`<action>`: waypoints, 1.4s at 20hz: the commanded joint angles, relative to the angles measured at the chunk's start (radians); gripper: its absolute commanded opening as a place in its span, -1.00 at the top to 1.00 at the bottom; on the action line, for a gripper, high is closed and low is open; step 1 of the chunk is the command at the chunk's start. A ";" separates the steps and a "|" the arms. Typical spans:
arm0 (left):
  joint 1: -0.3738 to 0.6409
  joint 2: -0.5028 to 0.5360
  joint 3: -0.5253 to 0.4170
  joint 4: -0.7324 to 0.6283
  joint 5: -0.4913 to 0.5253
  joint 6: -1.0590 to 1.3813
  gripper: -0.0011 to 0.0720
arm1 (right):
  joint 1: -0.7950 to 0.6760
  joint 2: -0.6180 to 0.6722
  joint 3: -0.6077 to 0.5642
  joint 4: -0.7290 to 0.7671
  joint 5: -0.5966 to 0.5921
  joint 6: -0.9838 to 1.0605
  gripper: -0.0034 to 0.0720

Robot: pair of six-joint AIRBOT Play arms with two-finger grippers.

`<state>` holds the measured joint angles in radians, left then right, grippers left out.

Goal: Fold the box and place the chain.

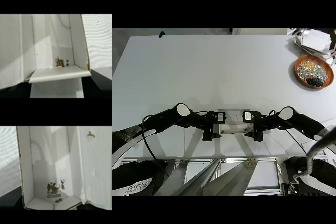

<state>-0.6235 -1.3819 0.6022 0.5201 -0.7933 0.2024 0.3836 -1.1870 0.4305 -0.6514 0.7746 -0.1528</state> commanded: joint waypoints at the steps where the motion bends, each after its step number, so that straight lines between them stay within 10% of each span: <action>1: -0.002 -0.001 -0.004 0.004 0.019 0.000 -0.07 | 0.000 0.001 0.001 0.001 0.000 0.001 0.18; 3: -0.002 -0.001 -0.004 0.004 0.019 0.000 0.27 | 0.000 0.001 0.001 0.001 0.000 0.001 0.18; 28: -0.002 0.000 -0.004 0.018 0.015 -0.002 0.27 | 0.000 0.000 0.001 0.005 -0.004 -0.003 0.18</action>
<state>-0.6247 -1.3819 0.5987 0.5377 -0.7784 0.2005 0.3836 -1.1870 0.4301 -0.6468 0.7692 -0.1539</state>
